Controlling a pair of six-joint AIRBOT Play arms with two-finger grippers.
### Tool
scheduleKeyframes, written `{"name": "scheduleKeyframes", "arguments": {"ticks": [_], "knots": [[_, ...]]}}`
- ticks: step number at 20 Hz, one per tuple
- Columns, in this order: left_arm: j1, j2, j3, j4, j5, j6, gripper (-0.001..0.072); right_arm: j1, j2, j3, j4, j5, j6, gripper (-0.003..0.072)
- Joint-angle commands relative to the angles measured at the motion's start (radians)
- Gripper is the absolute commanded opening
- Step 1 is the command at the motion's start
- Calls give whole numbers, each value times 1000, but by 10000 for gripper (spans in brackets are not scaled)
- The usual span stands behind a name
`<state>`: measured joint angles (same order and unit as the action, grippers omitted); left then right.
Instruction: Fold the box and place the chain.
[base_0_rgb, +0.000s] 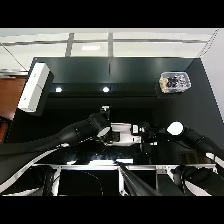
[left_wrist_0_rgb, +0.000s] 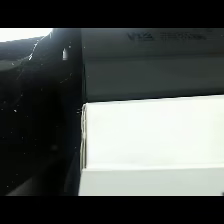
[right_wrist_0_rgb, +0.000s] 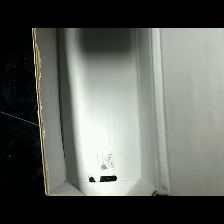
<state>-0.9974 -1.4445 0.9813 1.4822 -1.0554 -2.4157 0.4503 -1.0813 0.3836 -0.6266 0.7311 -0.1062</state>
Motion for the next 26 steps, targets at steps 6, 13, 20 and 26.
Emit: {"name": "scheduleKeyframes", "arguments": {"ticks": [6, 13, 20, 26], "knots": [[0, -1, 1, -3, 2, 1, 119, 0, 0, 0, 0, 0, 0, 422], [0, -1, 1, -6, 4, 2, 25, 0, 0, 0, 1, 0, 0, 422], [7, 0, 1, -6, -15, 3, 25, 0, 2, 51, -92, 86, 158, 626], [14, 0, 1, -2, -20, 4, 25, -58, 66, 116, -276, 212, 269, 625]]}}
